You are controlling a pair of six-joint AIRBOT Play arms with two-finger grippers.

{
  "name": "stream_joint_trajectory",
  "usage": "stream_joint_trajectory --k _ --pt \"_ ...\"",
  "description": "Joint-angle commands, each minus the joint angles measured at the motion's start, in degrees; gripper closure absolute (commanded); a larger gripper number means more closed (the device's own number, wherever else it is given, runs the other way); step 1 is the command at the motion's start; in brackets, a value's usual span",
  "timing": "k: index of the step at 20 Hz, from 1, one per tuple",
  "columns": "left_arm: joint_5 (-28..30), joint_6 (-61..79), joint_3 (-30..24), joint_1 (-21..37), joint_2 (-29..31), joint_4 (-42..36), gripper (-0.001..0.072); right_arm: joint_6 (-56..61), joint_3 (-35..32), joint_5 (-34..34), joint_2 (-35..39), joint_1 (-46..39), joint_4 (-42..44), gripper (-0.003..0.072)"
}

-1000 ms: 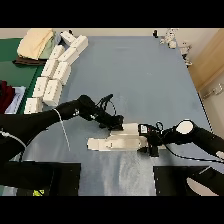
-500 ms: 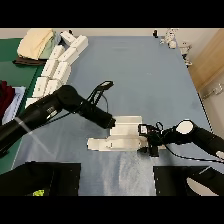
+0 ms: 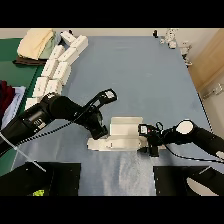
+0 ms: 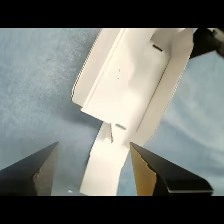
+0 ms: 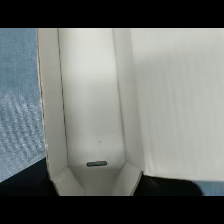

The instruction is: Fold the box.

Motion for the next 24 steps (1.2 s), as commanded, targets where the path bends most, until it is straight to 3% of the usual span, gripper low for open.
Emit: stream_joint_trajectory --k 1,5,10,13,14,20,21,22,24 --pt "-3.5 17.2 -1.4 3.3 0.5 -3.0 0.0042 0.0 0.0 0.0 0.0 0.0 0.0 0.0161" --pt "-1.9 31.8 -9.6 8.2 3.3 -12.1 0.0050 0.0 0.0 0.0 0.0 0.0 0.0 0.0161" --pt "5.8 45.7 -19.2 6.8 4.2 -23.1 0.0049 0.0 0.0 0.0 0.0 0.0 0.0 0.0161" --pt "8.2 47.4 -20.0 4.2 3.0 -25.6 0.0074 0.0 0.0 0.0 0.0 0.0 0.0 0.0161" --pt "9.6 47.5 -20.0 3.5 2.2 -25.6 0.0150 0.0 0.0 0.0 0.0 0.0 0.0 0.0161" --pt "13.0 47.4 -19.9 0.7 -1.6 -26.0 0.0150 0.0 0.0 0.0 0.0 0.0 0.0 0.0161" --pt "14.0 47.5 -19.9 0.5 -2.3 -26.2 0.0194 0.0 0.0 0.0 0.0 0.0 0.0 0.0161" --pt "15.6 47.5 -19.9 0.1 -3.0 -26.4 0.0298 0.0 0.0 0.0 0.0 0.0 0.0 0.0161" --pt "20.1 47.4 -19.9 -1.0 -4.1 -26.4 0.0307 0.0 0.0 0.0 0.0 0.0 0.0 0.0161"
